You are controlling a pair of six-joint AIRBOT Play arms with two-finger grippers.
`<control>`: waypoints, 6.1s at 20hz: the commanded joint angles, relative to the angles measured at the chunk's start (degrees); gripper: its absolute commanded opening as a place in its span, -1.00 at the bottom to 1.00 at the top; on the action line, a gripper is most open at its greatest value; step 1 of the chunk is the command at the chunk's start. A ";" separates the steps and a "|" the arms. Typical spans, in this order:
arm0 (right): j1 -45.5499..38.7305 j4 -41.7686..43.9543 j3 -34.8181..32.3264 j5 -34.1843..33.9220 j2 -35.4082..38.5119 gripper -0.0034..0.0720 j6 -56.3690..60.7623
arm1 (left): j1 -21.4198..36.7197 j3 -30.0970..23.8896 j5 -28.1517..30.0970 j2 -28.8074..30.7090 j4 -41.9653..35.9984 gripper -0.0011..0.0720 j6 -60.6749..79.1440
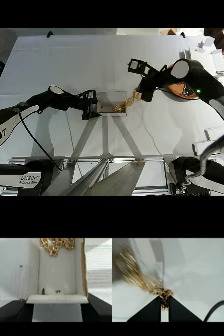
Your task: Fold the box and place the chain.
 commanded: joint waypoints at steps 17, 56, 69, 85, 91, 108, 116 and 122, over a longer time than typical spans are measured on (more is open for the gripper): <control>4.90 24.85 4.09 9.75 -6.82 -0.89 7.80 | 0.02 0.00 0.02 0.02 0.02 -0.22 0.02; -12.39 14.12 -12.41 6.73 -1.40 0.15 -18.51 | 0.02 0.00 0.02 0.02 0.02 -0.22 0.02; -8.09 30.47 -13.75 2.38 -14.01 -0.07 -39.01 | 0.02 0.00 0.02 0.02 0.02 -0.22 0.02; -5.29 16.22 -13.75 -2.32 -11.63 -0.89 -16.06 | 0.02 0.00 0.02 0.02 0.02 -0.22 0.00; -5.14 14.45 -12.24 -2.19 -0.11 -0.89 -5.95 | 0.02 0.00 0.02 0.02 0.02 -0.22 0.02; 0.70 14.19 12.81 0.81 -9.09 -0.07 16.11 | 0.02 0.00 0.02 0.02 0.02 -0.22 0.02; -3.37 26.10 25.42 23.87 -31.91 -0.06 25.29 | 0.02 0.00 0.02 0.02 0.02 -0.22 0.02; -1.42 28.26 25.40 28.33 -32.57 -0.06 9.03 | 0.02 0.00 0.02 0.02 0.02 -0.22 0.02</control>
